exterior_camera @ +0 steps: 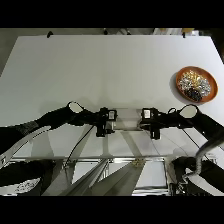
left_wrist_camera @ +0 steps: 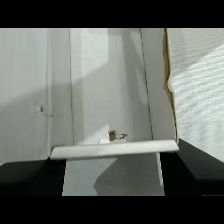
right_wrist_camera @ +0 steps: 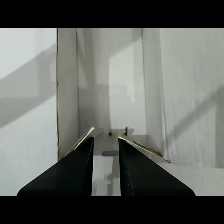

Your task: Fold the box and place the chain.

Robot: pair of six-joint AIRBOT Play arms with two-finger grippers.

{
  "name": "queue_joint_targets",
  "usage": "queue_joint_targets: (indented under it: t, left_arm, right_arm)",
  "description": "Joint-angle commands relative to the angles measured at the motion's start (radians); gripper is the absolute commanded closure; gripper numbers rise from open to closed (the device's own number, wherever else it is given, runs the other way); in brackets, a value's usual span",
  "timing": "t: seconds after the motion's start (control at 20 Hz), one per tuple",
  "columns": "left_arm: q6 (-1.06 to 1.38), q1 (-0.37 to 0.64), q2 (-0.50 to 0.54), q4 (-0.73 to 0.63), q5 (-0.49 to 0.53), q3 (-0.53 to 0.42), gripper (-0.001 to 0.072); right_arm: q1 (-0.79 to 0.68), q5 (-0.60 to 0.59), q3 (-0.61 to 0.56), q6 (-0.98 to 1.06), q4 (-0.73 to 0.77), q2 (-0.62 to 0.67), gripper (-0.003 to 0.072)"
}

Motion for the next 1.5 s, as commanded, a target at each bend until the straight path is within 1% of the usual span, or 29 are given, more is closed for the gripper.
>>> queue_joint_targets:
  t: [0.0,0.05,0.15,0.2,0.25,0.35,0.5,0.55,0.6,0.65,0.7,0.75,0.85,0.95,1.0,1.1,1.25,1.35,1.45]
  left_arm:
    - [-0.003,0.000,0.000,-0.001,0.002,0.001,0.0318]
    - [-0.003,0.000,0.000,-0.001,0.002,0.001,0.0318]
    - [-0.003,0.000,0.000,-0.001,0.002,0.001,0.0318]
    - [-0.003,0.000,0.000,-0.001,0.001,0.001,0.0318]
    - [-0.003,0.000,0.000,-0.001,0.002,0.001,0.0318]
    - [-0.003,0.000,0.000,-0.001,0.002,0.001,0.0318]
    - [-0.003,0.000,0.000,-0.001,0.002,0.001,0.0318]
    - [-0.003,0.000,0.000,-0.001,0.002,0.001,0.0318]
    - [-0.003,0.000,0.000,-0.001,0.002,0.001,0.0318]
    - [-0.003,0.000,0.000,-0.001,0.002,0.001,0.0318]
    - [-0.003,0.000,0.000,-0.001,0.001,0.001,0.0318]
    - [-0.003,0.000,0.000,-0.001,0.002,0.001,0.0318]
    - [-0.003,0.000,0.000,-0.001,0.002,0.001,0.0318]
    - [-0.003,0.000,0.000,-0.001,0.002,0.001,0.0318]
    - [-0.003,0.000,0.000,-0.001,0.002,0.001,0.0318]
    - [-0.003,0.000,0.000,-0.001,0.002,0.001,0.0318]
    - [-0.003,0.000,0.000,-0.001,0.002,0.001,0.0318]
    - [-0.003,0.000,0.000,-0.001,0.002,0.001,0.0318]
    - [-0.003,0.000,0.000,-0.001,0.002,0.001,0.0318]
  right_arm:
    - [0.001,-0.036,-0.006,-0.018,0.067,-0.018,0.0524]
    - [0.001,-0.035,-0.007,-0.018,0.067,-0.026,0.0514]
    - [0.001,-0.036,-0.014,-0.014,0.069,-0.035,0.0409]
    - [0.001,-0.035,-0.017,-0.014,0.068,-0.035,0.0336]
    - [0.001,-0.032,-0.017,-0.013,0.066,-0.034,0.0320]
    - [0.000,-0.031,-0.017,0.015,0.051,-0.019,0.0321]
    - [0.000,-0.031,-0.017,0.174,-0.034,0.063,0.0330]
    - [0.000,-0.031,-0.017,0.258,-0.071,0.098,0.0362]
    - [0.000,-0.030,-0.017,0.365,-0.106,0.136,0.0419]
    - [0.000,-0.023,-0.017,0.467,-0.138,0.175,0.0454]
    - [0.000,-0.011,-0.017,0.565,-0.160,0.214,0.0549]
    - [0.000,0.005,-0.017,0.649,-0.175,0.248,0.0667]
    - [0.000,0.006,-0.017,0.785,-0.183,0.296,0.0669]
    - [-0.006,-0.051,-0.016,0.936,-0.177,0.330,0.0669]
    - [-0.035,-0.077,-0.016,1.014,-0.165,0.334,0.0669]
    - [-0.142,-0.101,-0.016,1.149,-0.168,0.334,0.0669]
    - [-0.293,-0.134,-0.016,1.315,-0.247,0.332,0.0669]
    - [-0.317,-0.138,-0.016,1.410,-0.343,0.316,0.0669]
    - [-0.317,-0.107,-0.017,1.507,-0.413,0.269,0.0669]
